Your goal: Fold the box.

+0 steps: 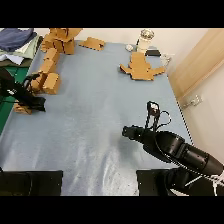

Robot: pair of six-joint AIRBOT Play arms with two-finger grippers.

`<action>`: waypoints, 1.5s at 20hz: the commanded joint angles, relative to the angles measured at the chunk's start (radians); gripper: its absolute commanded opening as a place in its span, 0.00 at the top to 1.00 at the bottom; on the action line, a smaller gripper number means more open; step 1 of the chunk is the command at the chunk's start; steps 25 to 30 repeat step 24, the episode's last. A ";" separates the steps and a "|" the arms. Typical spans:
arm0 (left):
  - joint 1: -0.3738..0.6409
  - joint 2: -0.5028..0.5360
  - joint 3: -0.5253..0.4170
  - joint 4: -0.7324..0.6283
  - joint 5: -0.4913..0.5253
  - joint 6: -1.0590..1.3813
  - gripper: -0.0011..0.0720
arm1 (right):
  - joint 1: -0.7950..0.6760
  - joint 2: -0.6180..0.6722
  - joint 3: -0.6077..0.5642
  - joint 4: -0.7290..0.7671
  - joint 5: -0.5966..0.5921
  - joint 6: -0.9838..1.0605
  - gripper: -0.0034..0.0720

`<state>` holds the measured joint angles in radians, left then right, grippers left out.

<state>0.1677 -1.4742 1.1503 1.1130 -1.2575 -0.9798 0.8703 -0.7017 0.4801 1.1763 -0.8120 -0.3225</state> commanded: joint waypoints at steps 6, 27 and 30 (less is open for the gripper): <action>-0.463 0.228 -0.080 -0.063 0.060 -0.212 0.98 | -0.246 -0.307 0.313 0.421 -0.045 -0.604 0.95; -0.671 0.234 -0.093 -0.058 0.124 -0.322 0.97 | -0.276 -0.554 0.547 0.552 -0.304 -0.775 0.95; -0.671 0.234 -0.093 -0.058 0.124 -0.322 0.97 | -0.276 -0.554 0.547 0.552 -0.304 -0.775 0.95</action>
